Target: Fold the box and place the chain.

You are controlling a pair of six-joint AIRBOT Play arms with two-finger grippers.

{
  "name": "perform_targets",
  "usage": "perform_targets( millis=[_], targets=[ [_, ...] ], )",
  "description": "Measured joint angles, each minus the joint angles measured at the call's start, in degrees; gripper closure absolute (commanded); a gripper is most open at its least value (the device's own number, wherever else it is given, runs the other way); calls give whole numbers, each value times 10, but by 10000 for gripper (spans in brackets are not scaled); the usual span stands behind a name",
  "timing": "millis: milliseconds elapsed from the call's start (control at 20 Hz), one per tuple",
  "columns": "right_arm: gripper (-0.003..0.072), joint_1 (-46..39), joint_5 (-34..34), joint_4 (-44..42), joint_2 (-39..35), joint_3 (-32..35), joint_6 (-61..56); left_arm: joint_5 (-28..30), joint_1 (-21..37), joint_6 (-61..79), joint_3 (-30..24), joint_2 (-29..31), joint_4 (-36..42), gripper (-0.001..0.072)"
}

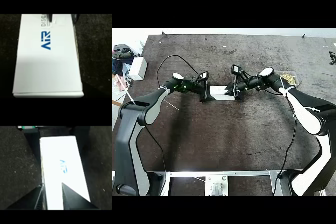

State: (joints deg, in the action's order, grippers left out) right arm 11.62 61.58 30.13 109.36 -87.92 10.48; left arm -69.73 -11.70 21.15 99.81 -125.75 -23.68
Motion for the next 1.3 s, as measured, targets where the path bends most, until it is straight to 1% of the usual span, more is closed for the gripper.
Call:
perform_targets(
  millis=[50, 100, 200, 350, 500, 700, 850, 1050, 1300],
  targets=[
    [595, -7, 8, -24, 1, -2, 0, 3, 0, -1, 0, 0, 1, 302],
    [677, -12, 10, -55, 0, -5, 0, 2, 1, -2, 0, 0, 1, 302],
    [678, -21, 25, -101, 0, -8, 0, 2, 1, -1, 0, 0, 0, 302],
    [678, -29, 34, -126, -1, -10, -19, 2, 0, -1, 0, 0, 0, 302],
    [678, -27, 40, -103, 3, -10, -51, 3, 0, -1, 0, 0, 0, 302],
    [678, -19, 45, -52, 18, -10, -94, 3, 0, -1, 0, 0, 1, 302],
    [678, -17, 56, -34, 29, -11, -113, 3, 0, 1, 0, 0, 0, 302],
    [678, -15, 53, -12, 36, -13, -141, 3, 0, 1, 0, 0, 0, 302],
    [679, -14, 34, 9, 31, -12, -160, 3, 0, 0, 0, 0, 1, 302]
  ],
)
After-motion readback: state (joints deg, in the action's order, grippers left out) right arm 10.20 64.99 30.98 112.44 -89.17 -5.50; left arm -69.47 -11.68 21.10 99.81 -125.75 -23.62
